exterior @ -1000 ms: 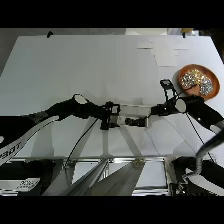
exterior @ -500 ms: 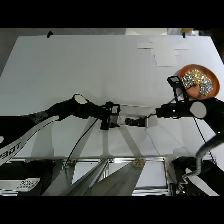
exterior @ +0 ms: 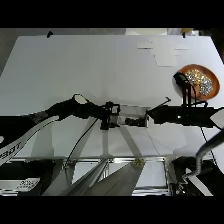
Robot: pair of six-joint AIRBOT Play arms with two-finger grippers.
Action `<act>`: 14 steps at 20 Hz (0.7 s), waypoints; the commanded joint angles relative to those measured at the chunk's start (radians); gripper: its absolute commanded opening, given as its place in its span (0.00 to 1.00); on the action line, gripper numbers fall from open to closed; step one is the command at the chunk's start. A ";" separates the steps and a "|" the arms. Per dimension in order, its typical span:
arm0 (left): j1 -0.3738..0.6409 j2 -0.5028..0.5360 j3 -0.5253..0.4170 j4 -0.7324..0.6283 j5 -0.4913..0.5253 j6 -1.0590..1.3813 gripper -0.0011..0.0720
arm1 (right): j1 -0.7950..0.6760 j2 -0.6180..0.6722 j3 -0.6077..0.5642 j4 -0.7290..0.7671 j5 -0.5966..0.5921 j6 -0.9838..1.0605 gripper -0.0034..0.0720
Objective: Fold the box and place the chain.
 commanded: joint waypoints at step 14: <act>0.000 0.000 0.000 0.000 0.000 0.000 0.14 | 0.000 -0.113 0.001 0.032 -0.010 -0.166 0.19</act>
